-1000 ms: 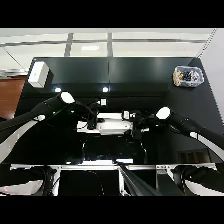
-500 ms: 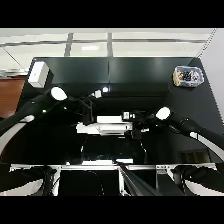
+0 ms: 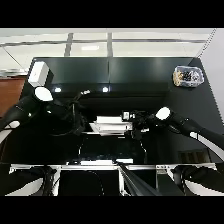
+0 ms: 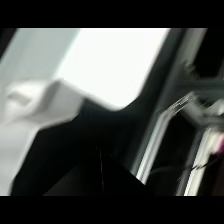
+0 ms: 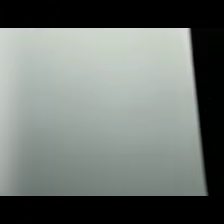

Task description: Fold the box and place the chain.

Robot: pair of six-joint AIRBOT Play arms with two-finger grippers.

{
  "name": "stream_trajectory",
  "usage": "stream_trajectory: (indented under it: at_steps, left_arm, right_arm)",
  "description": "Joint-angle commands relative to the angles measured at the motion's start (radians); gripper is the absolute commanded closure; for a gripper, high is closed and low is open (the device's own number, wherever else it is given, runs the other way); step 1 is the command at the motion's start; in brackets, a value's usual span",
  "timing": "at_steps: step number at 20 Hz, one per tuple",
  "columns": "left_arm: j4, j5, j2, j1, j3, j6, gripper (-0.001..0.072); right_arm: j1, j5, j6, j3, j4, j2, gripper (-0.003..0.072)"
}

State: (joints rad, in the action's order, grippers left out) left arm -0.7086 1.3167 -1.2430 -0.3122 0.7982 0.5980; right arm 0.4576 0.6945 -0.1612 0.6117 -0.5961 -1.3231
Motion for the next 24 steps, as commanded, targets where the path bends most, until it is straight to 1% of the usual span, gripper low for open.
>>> stream_trajectory:
  at_steps: [1, 3, 4, 5, 6, 7, 10, 12, 14, 17, 19, 20, 22, 24]
  left_arm:
    - [0.234, -0.257, 0.003, -0.079, -0.035, -0.089, 0.0685]
    - [0.262, -0.487, 0.003, -0.097, -0.034, -0.101, 0.0686]
    - [0.262, -0.578, 0.003, -0.096, -0.035, -0.101, 0.0685]
    - [0.261, -0.652, 0.001, -0.093, -0.035, -0.100, 0.0685]
    - [0.261, -0.683, -0.006, -0.089, -0.034, -0.099, 0.0684]
    - [0.261, -0.681, -0.018, -0.083, -0.035, -0.096, 0.0685]
    - [0.242, -0.564, -0.088, -0.080, -0.035, -0.094, 0.0686]
    - [0.243, -0.505, -0.148, -0.080, -0.035, -0.093, 0.0686]
    - [0.246, -0.479, -0.187, -0.080, -0.034, -0.093, 0.0686]
    - [0.234, -0.468, -0.195, -0.077, -0.029, -0.094, 0.0686]
    - [0.172, -0.419, -0.162, -0.052, 0.008, -0.093, 0.0688]
    - [0.153, -0.380, -0.124, -0.030, 0.029, -0.091, 0.0688]
    - [0.130, -0.337, -0.016, 0.023, 0.040, -0.058, 0.0688]
    - [0.124, -0.334, 0.111, 0.077, 0.001, -0.042, 0.0688]
  right_arm:
    - [0.000, 0.000, 0.000, 0.000, 0.000, 0.000, 0.0559]
    - [0.000, 0.000, 0.000, 0.000, 0.000, 0.000, 0.0559]
    - [0.000, 0.000, 0.000, 0.000, 0.000, 0.000, 0.0559]
    - [0.000, 0.000, 0.000, 0.000, 0.000, 0.000, 0.0559]
    - [0.000, 0.000, 0.000, 0.000, 0.000, 0.000, 0.0559]
    - [0.000, 0.000, 0.000, 0.000, 0.000, 0.000, 0.0559]
    - [0.000, 0.000, 0.000, 0.000, 0.000, 0.000, 0.0559]
    - [0.000, 0.000, 0.000, 0.000, 0.000, 0.000, 0.0559]
    - [0.000, 0.000, 0.000, 0.000, 0.000, 0.000, 0.0559]
    - [0.000, 0.000, 0.000, 0.000, 0.000, 0.000, 0.0559]
    - [0.000, 0.000, 0.000, 0.000, 0.000, 0.000, 0.0559]
    - [0.000, 0.000, 0.000, 0.000, 0.000, 0.000, 0.0559]
    - [0.000, 0.000, 0.000, 0.000, 0.000, 0.000, 0.0559]
    - [0.000, 0.000, 0.000, 0.000, 0.000, 0.000, 0.0559]
